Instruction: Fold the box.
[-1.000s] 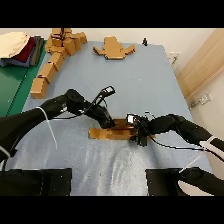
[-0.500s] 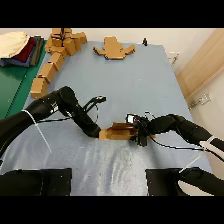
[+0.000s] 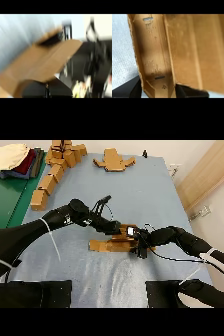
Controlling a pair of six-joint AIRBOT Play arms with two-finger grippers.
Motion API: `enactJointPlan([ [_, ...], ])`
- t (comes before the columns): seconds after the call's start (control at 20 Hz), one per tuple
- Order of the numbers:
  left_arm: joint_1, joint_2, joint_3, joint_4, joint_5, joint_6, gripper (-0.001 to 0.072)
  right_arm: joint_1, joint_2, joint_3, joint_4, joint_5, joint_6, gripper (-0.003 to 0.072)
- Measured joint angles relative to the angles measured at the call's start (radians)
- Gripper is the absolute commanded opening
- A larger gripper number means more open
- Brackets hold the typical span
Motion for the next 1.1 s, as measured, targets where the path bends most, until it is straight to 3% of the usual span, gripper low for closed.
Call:
enactJointPlan([
  [0.25,0.012,-0.079,0.023,0.019,0.095,-0.069,0.0010,0.000,0.000,0.000,-0.001,0.000,0.000,0.0511],
  [0.7,0.050,-0.167,0.058,0.133,0.034,-0.069,0.0010,0.000,0.000,0.000,-0.002,-0.001,0.000,0.0511],
  [0.9,0.136,-0.115,0.093,0.127,-0.102,0.093,0.0007,0.000,0.000,0.000,-0.002,-0.002,0.000,0.0511],
  [1.1,0.189,0.050,-0.012,0.155,-0.166,0.316,0.0007,0.000,0.000,0.000,-0.002,-0.002,0.000,0.0511],
])
